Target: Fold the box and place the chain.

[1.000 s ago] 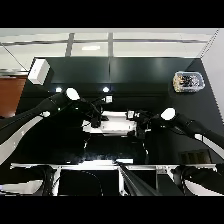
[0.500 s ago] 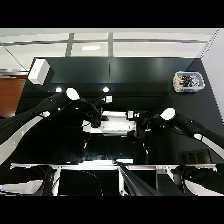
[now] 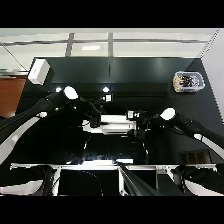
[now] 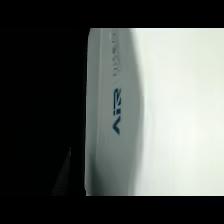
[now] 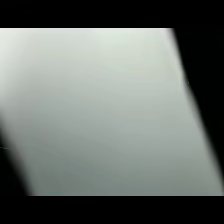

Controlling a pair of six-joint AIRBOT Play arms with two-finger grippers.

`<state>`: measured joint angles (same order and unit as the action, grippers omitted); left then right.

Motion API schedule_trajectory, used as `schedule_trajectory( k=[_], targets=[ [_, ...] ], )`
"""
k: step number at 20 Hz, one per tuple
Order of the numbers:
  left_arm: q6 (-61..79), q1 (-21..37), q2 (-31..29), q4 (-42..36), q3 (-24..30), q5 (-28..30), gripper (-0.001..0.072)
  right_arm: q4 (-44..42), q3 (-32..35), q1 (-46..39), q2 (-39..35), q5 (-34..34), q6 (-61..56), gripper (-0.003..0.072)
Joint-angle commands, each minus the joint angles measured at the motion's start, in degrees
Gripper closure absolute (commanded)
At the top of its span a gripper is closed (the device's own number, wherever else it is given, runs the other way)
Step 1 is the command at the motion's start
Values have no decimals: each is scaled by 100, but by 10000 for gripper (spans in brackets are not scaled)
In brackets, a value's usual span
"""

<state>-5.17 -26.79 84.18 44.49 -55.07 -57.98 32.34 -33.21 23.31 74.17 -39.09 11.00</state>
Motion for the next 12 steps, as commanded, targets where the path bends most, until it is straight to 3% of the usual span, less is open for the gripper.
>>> schedule_trajectory(
  k=[1,5,6,8,9,11,12],
  targets=[
    [-1652,17,-374,1005,-98,-767,279,-26,2,2,2,39,-2,212],
    [-3821,15,-922,2179,-90,-1576,288,-39,2,2,2,61,-13,212],
    [-4203,15,-1032,2295,-92,-1725,332,-39,2,2,2,59,-13,212],
    [-4743,15,-1200,2387,-85,-1989,625,-37,2,2,2,59,-11,212],
    [-4972,13,-1274,2385,-79,-2105,682,-37,2,2,2,59,-13,212],
    [-5355,-31,-1473,2026,61,-2020,682,-37,2,2,0,59,-13,212],
    [-5346,-52,-1561,1462,221,-1788,682,-37,2,2,2,59,-11,212]
  ],
)
